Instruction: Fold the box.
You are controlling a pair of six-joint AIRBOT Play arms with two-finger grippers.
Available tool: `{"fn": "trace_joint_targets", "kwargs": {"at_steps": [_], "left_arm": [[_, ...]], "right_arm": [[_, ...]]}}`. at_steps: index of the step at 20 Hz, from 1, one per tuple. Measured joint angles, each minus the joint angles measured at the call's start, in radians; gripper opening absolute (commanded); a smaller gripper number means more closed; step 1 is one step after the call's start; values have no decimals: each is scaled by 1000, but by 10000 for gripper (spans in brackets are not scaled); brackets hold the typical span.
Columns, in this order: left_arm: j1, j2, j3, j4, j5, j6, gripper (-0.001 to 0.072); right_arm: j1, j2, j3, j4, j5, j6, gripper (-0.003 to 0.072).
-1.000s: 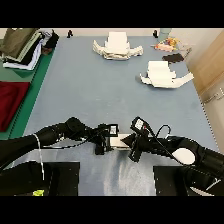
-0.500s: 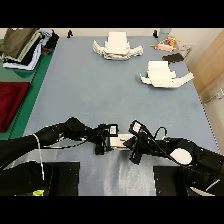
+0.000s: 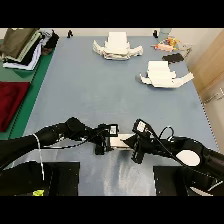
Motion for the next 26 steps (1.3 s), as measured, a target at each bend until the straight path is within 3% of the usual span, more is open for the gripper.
{"fn": "trace_joint_targets", "kwargs": {"at_steps": [3, 6, 9, 12, 17, 26], "left_arm": [[0, 0, 0, 0, 0, 0, 468], [0, 0, 0, 0, 0, 0, 468], [0, 0, 0, 0, 0, 0, 468], [0, 0, 0, 0, 0, 0, 468], [0, 0, 0, 0, 0, 0, 468], [10, 39, 5, -42, 51, -125, 468]], "right_arm": [[-33, 13, 42, -76, 39, 96, 5], [-84, -19, 111, -270, 144, 259, 4], [-157, -113, 222, -478, 301, 418, 4], [-229, -244, 338, -582, 463, 520, 5], [-289, -427, 462, -638, 662, 724, 5], [-304, -491, 496, -630, 732, 831, 5]]}}
